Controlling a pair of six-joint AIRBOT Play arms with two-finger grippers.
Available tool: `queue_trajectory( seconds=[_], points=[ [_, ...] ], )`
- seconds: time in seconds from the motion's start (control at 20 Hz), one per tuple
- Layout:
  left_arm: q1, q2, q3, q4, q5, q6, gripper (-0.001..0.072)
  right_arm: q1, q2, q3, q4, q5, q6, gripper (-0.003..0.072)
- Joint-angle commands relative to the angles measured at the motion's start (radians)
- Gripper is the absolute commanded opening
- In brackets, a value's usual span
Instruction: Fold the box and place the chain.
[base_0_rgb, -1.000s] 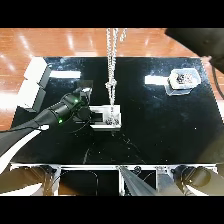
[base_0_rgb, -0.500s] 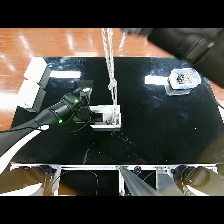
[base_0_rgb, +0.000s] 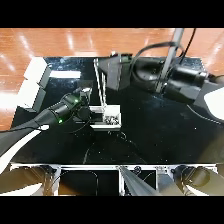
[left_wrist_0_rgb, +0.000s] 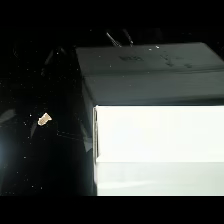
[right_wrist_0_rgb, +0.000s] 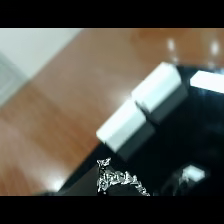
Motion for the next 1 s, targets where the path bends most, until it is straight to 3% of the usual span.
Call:
queue_trajectory(
  seconds=[0.0, 0.25, 0.5, 0.95],
  points=[
    [0.0, 0.0, 0.001, 0.0, -0.001, 0.0, 0.002, 0.001, -0.004, -0.061, -0.002, 0.1, 0.009, 0.0024],
    [0.0, 0.0, 0.001, -0.001, 0.0, 0.0, 0.002, 0.005, -0.055, -0.212, 0.0, 0.103, 0.035, 0.0024],
    [0.0, 0.0, 0.001, -0.004, 0.0, 0.0, 0.002, 0.006, -0.15, -0.219, 0.008, 0.072, 0.035, 0.0024],
    [0.0, 0.0, 0.001, -0.008, 0.0, 0.0, 0.002, 0.005, -0.161, -0.219, -0.023, 0.079, 0.041, 0.0026]
  ],
)
